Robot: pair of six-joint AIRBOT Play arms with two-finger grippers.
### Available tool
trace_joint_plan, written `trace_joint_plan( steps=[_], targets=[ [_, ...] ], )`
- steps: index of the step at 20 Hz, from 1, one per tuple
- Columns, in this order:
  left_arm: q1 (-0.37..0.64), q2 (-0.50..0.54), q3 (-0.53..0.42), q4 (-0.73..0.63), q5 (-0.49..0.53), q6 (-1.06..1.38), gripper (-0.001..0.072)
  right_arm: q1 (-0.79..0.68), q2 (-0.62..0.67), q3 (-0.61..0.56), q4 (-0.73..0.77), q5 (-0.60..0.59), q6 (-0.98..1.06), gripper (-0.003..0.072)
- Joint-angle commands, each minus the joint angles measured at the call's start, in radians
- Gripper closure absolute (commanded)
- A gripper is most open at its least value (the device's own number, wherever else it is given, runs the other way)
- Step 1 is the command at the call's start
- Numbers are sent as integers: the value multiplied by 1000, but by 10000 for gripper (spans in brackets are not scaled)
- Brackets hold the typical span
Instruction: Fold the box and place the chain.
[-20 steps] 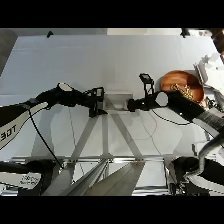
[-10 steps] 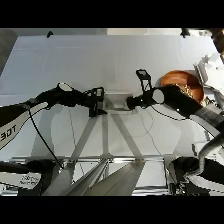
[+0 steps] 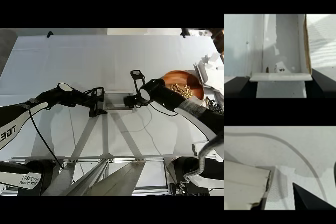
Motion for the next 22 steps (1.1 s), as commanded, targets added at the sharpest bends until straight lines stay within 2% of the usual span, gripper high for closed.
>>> trace_joint_plan(
  steps=[1,5,9,10,12,13,16,17,18,19,20,22],
  targets=[
    [0,0,0,3,-3,1,452,6,-8,10,-4,0,81,272],
    [0,0,0,3,-3,1,452,31,-11,10,1,-50,85,273],
    [0,0,0,3,-3,1,452,58,-50,10,0,-69,182,299],
    [0,0,0,3,-3,1,452,66,-65,10,0,-57,182,383],
    [0,0,0,3,-3,1,452,79,-83,10,-4,-50,189,621],
    [0,0,0,3,-3,1,452,82,-85,10,-7,-54,207,678],
    [0,0,0,3,-3,1,452,85,-84,10,-10,-65,249,678],
    [0,0,0,3,-3,1,452,85,-82,10,-6,-63,249,660],
    [0,0,0,3,-3,1,452,85,-77,10,-3,-63,249,536],
    [0,0,0,3,-3,1,452,85,-67,10,-4,-64,249,330],
    [0,0,0,3,-3,1,452,85,-51,10,-4,-68,248,228],
    [0,0,0,3,-3,1,452,85,-5,10,-7,-64,234,222]
  ],
)
